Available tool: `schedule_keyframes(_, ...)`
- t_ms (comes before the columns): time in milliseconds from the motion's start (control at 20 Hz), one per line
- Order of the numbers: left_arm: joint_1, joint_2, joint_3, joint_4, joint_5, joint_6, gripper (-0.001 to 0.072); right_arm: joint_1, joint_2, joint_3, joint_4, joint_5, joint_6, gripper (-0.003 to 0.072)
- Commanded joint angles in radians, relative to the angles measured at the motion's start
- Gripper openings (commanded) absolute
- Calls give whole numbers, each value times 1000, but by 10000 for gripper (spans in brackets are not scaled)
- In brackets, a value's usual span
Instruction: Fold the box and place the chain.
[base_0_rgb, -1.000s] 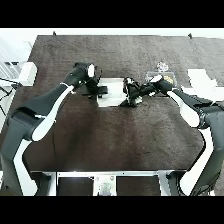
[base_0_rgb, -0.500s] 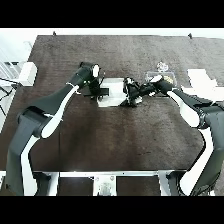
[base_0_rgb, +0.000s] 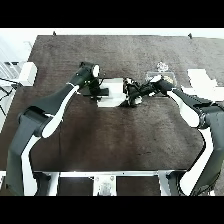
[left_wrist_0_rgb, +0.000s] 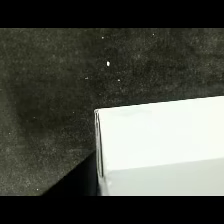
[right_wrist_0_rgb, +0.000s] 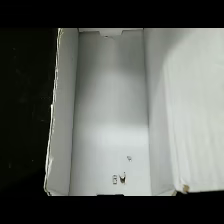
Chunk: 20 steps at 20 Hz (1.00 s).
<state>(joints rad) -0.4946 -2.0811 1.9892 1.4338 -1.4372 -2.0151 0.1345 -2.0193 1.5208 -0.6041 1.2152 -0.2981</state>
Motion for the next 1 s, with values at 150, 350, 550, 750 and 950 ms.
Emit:
schedule_keyframes(150, 0, 3, 29, -1, 5, 37, 264, 0, 0, 0, 3, -2, 5, 558)
schedule_keyframes(350, 2, 29, 34, 2, -23, 84, 385, 0, 0, 0, 3, -2, 5, 557)
schedule_keyframes(550, 10, 91, 34, 3, -72, 131, 389, 0, 0, 0, 3, -2, 5, 558)
schedule_keyframes(750, 10, 188, 37, 47, -122, 229, 449, 0, 0, 0, 3, -2, 5, 557)
schedule_keyframes(950, 10, 256, 34, 129, -203, 380, 680, 0, 0, 0, 3, -2, 5, 558)
